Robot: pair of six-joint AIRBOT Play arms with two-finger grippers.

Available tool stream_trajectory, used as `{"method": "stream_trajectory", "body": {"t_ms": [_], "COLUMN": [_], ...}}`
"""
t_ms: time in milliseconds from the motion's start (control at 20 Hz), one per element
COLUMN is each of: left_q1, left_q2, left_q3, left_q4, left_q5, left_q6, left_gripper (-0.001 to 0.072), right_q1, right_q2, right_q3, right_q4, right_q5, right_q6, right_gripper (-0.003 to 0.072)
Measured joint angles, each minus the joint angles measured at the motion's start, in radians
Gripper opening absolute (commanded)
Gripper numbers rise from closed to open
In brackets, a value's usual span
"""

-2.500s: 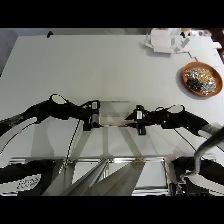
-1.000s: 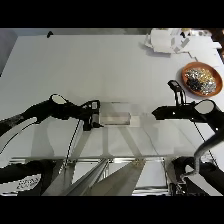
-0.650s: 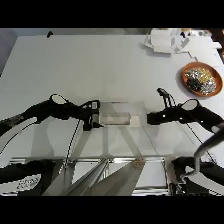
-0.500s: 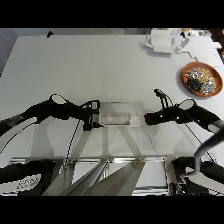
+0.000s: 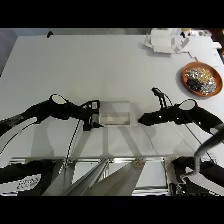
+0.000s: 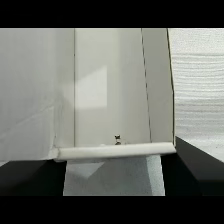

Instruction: Fold the box and place the chain.

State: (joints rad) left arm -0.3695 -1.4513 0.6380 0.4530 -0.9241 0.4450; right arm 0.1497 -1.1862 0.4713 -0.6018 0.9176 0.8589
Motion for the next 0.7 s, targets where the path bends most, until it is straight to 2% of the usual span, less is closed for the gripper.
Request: {"method": "stream_trajectory", "body": {"t_ms": [50, 150, 300, 700], "left_q1": [0.0, 0.0, 0.0, 0.0], "left_q2": [0.0, 0.0, 0.0, 0.0], "left_q3": [0.0, 0.0, 0.0, 0.0], "left_q4": [0.0, 0.0, 0.0, 0.0], "left_q5": [0.0, 0.0, -0.002, -0.006], "left_q6": [0.0, 0.0, 0.0, 0.0], "left_gripper": [0.021, 0.021, 0.021, 0.021], "right_q1": [0.005, 0.024, 0.051, 0.072], "right_q2": [0.005, 0.013, 0.018, 0.072], "right_q3": [0.0, 0.0, 0.001, 0.008], "right_q4": [0.003, 0.015, 0.029, 0.037], "right_q5": [0.001, 0.016, 0.023, 0.03], "right_q6": [0.0, -0.003, -0.003, 0.014], "right_gripper": [0.0067, 0.0206, 0.0255, 0.0278]}}
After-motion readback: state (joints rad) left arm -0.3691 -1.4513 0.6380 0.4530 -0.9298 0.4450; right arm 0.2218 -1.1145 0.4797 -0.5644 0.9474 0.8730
